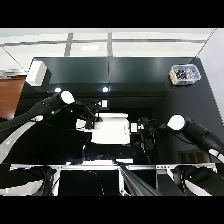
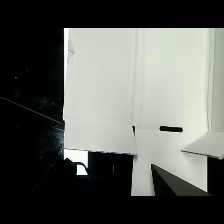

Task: Fold the box and place the chain.

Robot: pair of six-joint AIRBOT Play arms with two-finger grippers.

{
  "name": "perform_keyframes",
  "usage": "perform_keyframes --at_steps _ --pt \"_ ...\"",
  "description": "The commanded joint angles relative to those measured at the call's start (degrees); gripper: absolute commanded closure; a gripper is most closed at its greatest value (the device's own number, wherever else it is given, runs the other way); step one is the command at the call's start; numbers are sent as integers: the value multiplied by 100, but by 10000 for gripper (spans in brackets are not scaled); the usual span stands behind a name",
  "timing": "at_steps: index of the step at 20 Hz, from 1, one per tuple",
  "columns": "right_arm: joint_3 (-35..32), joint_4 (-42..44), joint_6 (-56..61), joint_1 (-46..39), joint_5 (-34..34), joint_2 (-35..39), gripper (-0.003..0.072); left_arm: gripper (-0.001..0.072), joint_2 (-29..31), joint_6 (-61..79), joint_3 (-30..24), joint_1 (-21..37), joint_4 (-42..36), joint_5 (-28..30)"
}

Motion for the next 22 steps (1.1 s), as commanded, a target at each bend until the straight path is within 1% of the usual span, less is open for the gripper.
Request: perform_keyframes --at_steps 1,4,8,13,16,22 --pt "0 0 -361 358 -337 -133 -14 681 -2 0 7 -2 11 4" --pt "0 0 -459 605 -562 -234 -14 681 -2 0 7 -2 11 7" --pt "0 109 -570 671 -846 -372 -14 681 -2 2 7 -2 9 7" --pt "0 682 -828 678 -940 -463 -13 681 -2 0 7 -2 9 4" --pt "0 713 -828 675 -1095 -463 -13 681 -2 0 7 -2 9 4" --pt "2 756 -826 675 -1104 -459 -13 681 -2 0 7 -2 9 7"
